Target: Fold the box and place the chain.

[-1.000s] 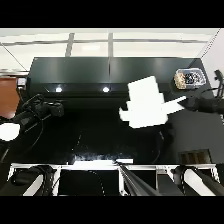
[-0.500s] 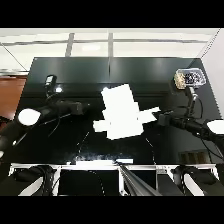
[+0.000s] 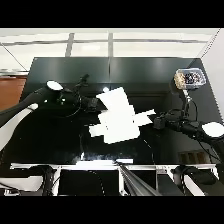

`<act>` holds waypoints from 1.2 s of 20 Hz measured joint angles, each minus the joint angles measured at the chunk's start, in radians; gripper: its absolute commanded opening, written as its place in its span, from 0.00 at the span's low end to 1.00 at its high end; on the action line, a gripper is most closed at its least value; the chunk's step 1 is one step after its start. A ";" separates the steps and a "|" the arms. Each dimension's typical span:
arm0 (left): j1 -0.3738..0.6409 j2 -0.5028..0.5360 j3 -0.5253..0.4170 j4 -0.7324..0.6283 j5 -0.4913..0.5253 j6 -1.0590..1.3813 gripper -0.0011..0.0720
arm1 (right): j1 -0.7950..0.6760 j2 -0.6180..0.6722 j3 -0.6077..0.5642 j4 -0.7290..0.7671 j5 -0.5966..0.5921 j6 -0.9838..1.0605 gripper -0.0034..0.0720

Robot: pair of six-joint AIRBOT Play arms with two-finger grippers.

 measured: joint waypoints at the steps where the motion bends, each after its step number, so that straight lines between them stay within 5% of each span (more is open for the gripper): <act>1: -0.005 -0.034 0.020 -0.017 -0.044 0.035 0.91 | 0.001 0.000 0.000 0.000 0.000 0.000 0.07; 3: -0.017 -0.087 0.048 -0.035 -0.124 0.109 0.58 | 0.002 0.000 0.000 -0.001 -0.002 0.000 0.07; 5: -0.023 -0.122 0.062 -0.045 -0.179 0.181 0.47 | 0.002 0.000 0.000 -0.003 -0.002 0.000 0.07; 7: -0.027 -0.144 0.070 -0.055 -0.216 0.248 0.21 | 0.002 0.000 0.000 -0.009 -0.002 0.000 0.07; 9: -0.029 -0.154 0.074 -0.058 -0.241 0.308 0.06 | 0.002 0.000 0.000 -0.026 -0.001 0.000 0.07; 10: -0.029 -0.158 0.076 -0.063 -0.259 0.337 0.06 | 0.002 0.000 0.000 -0.031 0.000 0.000 0.08; 11: -0.029 -0.161 0.076 -0.063 -0.262 0.355 0.06 | 0.003 0.000 0.000 -0.042 0.000 0.000 0.21; 12: -0.029 -0.162 0.076 -0.058 -0.266 0.372 0.06 | 0.000 0.000 0.001 -0.055 -0.002 0.000 0.61; 13: -0.029 -0.163 0.077 -0.058 -0.278 0.386 0.06 | -0.004 0.000 0.005 -0.075 -0.002 0.000 0.91; 18: -0.032 -0.116 0.076 0.024 -0.275 0.416 0.05 | -0.029 0.000 0.118 -0.267 0.095 -0.062 0.92; 24: -0.107 0.068 0.019 0.112 -0.144 0.621 0.06 | -0.003 0.001 0.191 -0.412 0.246 -0.248 0.92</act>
